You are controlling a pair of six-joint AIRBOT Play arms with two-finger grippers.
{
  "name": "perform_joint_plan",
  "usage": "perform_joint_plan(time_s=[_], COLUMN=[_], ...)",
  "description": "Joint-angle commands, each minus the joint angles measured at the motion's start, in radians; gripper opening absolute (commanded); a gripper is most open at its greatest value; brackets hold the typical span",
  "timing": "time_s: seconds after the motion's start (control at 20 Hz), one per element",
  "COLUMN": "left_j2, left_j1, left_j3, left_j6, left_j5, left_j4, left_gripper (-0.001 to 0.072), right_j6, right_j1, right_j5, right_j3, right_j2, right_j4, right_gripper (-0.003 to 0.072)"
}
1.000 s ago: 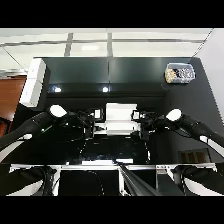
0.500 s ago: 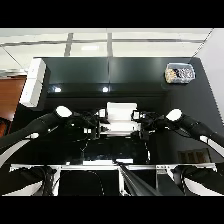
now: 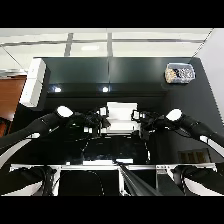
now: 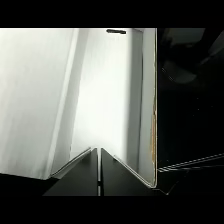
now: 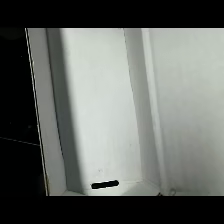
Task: Fold the box and place the chain.
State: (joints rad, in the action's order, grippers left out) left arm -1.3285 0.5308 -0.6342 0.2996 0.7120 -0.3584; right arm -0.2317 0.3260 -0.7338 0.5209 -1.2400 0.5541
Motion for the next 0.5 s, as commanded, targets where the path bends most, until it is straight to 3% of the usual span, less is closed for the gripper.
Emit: perform_joint_plan(time_s=[0.0,0.1,0.15,0.2,0.25,0.3,0.35,0.4,0.45], left_j2=[-0.001,-0.001,-0.001,-0.001,-0.001,-0.001,-0.001,-0.001,-0.001], left_j1=[0.0,0.0,0.0,0.0,0.0,0.0,0.0,0.0,0.0], left_j3=[0.0,0.0,0.0,0.0,0.0,0.0,0.0,0.0,0.0], left_j6=[0.0,0.0,0.0,0.0,0.0,0.0,0.0,0.0,0.0], left_j5=[0.003,0.002,0.002,0.002,0.002,0.002,0.003,0.003,0.002], left_j4=[0.001,0.002,0.002,0.002,0.002,0.002,0.002,0.001,0.002], left_gripper=[0.0028,0.0031,0.0082,0.0297,0.0374,0.0357,0.0181,0.0051,0.013], right_j6=[-0.001,-0.001,-0.001,-0.001,-0.001,-0.001,-0.001,-0.001,-0.001], right_j1=[0.0,0.0,0.0,0.0,0.0,0.0,0.0,0.0,0.0], right_j5=[-0.002,-0.002,-0.002,-0.002,-0.002,-0.002,-0.002,-0.002,-0.002], right_j3=[0.0,0.0,0.0,0.0,0.0,0.0,0.0,0.0,0.0], right_j2=[0.0,0.0,0.0,0.0,0.0,0.0,0.0,0.0,0.0], right_j4=[0.0,0.0,0.0,0.0,0.0,0.0,0.0,0.0,0.0], right_gripper=[0.0166,0.0166,0.0166,0.0166,0.0166,0.0166,0.0166,0.0167,0.0166])
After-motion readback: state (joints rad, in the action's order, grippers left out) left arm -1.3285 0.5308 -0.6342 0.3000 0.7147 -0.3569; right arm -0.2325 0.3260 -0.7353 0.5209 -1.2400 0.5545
